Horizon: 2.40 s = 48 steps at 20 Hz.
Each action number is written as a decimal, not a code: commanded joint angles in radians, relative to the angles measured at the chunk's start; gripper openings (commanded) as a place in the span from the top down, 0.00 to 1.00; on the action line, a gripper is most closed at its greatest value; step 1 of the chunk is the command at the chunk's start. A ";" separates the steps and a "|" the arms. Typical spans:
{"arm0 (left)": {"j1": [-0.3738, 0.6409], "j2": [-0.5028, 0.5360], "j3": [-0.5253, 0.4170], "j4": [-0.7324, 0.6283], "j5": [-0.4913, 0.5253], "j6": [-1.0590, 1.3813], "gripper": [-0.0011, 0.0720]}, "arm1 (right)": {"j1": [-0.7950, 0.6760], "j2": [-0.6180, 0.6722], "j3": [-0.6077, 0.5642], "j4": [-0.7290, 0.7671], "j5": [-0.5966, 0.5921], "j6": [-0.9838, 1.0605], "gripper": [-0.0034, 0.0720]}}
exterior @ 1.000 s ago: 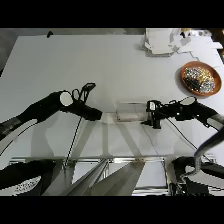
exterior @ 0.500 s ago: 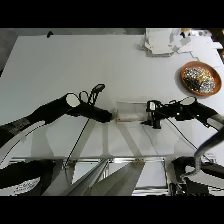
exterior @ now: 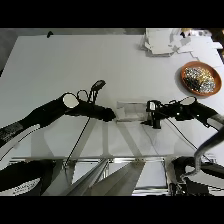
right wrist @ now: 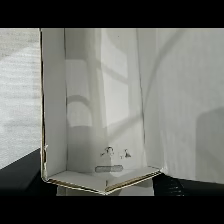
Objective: Fold the box and place the chain.
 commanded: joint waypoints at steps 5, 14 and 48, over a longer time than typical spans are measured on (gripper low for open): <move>-0.006 0.011 0.001 0.005 0.003 -0.011 0.68 | 0.000 0.000 0.001 0.000 0.000 0.000 0.28; -0.011 -0.009 0.058 0.150 0.023 -0.204 0.37 | 0.000 0.000 0.001 0.000 0.000 0.000 0.28; -0.262 -0.312 0.515 0.747 -0.320 -1.172 0.45 | 0.000 0.000 0.001 0.000 0.000 0.000 0.28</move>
